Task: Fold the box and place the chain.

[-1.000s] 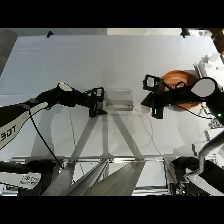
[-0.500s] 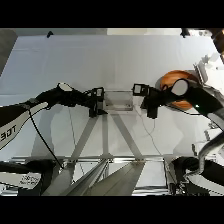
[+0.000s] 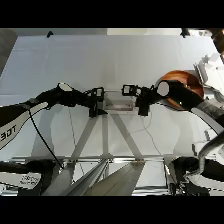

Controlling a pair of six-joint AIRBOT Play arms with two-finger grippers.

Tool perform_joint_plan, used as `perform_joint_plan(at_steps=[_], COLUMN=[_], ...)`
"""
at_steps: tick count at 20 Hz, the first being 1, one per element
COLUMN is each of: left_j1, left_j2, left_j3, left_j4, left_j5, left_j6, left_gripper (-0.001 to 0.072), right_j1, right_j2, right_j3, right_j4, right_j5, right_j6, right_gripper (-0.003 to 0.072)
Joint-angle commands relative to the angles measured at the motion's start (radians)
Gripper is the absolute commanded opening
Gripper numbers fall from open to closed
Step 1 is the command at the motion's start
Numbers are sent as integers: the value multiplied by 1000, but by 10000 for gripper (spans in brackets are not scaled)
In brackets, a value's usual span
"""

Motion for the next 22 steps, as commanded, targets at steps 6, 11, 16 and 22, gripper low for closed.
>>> perform_joint_plan(at_steps=[6,11,16,22], left_j1=[-1,-1,-1,-1], left_j2=[0,0,0,0], left_j3=[-1,-1,-1,-1], left_j4=[0,0,0,0], left_j5=[0,0,0,0], left_j6=[0,0,0,0], left_gripper=[258,258,258,258], right_j1=[62,62,62,56], right_j2=[-7,-7,-7,47], right_j3=[9,9,9,8], right_j4=[18,113,108,-8], right_j5=[-46,-58,-56,29], right_j6=[10,10,10,130], right_gripper=[9,296,308,9])
